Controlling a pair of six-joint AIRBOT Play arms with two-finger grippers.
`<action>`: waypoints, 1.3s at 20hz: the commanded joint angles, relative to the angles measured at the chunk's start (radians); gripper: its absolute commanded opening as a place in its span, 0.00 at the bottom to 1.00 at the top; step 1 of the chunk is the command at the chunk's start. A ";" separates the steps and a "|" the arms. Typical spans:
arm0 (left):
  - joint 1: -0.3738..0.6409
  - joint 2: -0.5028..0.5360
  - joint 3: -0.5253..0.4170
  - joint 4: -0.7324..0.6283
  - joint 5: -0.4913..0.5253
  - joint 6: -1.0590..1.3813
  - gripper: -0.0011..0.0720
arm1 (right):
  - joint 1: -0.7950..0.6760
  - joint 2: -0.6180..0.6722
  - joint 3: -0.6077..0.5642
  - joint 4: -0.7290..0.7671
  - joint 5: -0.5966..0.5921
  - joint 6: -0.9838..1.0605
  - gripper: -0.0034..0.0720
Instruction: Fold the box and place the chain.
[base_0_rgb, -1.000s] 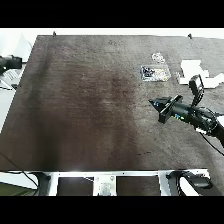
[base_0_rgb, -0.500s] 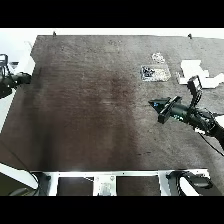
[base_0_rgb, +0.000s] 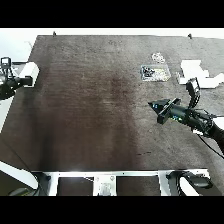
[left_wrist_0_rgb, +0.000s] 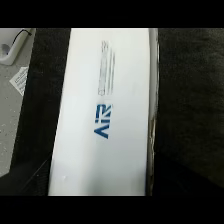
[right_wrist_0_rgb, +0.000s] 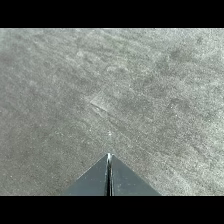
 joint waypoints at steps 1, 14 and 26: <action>0.001 -0.002 0.000 0.001 0.006 0.011 1.00 | 0.000 0.000 -0.001 0.006 -0.004 0.001 0.05; 0.003 0.234 0.000 0.115 -0.083 0.003 1.00 | 0.000 0.005 0.001 0.009 -0.002 0.005 0.19; 0.000 1.047 -0.250 -0.068 -0.474 -0.052 0.03 | 0.000 0.353 -0.004 0.036 -0.370 0.005 0.05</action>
